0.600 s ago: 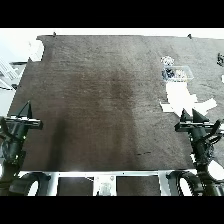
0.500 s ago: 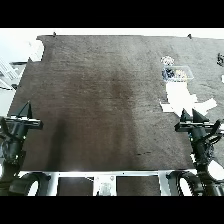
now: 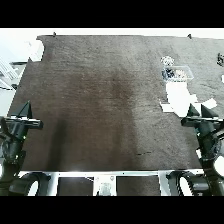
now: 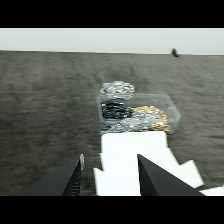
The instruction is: Fold the box and place the chain.
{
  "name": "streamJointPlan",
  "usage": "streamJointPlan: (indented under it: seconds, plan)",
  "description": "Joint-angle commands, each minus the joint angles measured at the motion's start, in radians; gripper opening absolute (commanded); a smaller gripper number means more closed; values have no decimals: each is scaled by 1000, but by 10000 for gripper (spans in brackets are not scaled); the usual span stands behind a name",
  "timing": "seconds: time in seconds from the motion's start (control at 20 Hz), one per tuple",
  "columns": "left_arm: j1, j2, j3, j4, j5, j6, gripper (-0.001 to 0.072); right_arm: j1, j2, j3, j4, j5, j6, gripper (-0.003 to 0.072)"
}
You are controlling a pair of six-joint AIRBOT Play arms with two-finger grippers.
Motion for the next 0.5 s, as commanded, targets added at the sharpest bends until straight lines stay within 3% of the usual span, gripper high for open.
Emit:
streamJointPlan:
  seconds: [0.0,0.2,0.25,0.4,0.45]
  plan:
    - [0,1,0,0,0,0,19,-121,-209,137,-5,41,-4,419]
    - [0,0,0,0,0,0,19,-355,-585,383,-29,369,39,418]
    - [0,1,0,0,0,0,19,-429,-679,453,-109,494,132,418]
    - [0,1,0,0,0,0,19,-629,-918,684,-535,912,525,418]
    - [0,0,0,0,0,0,19,-679,-974,748,-612,977,583,418]
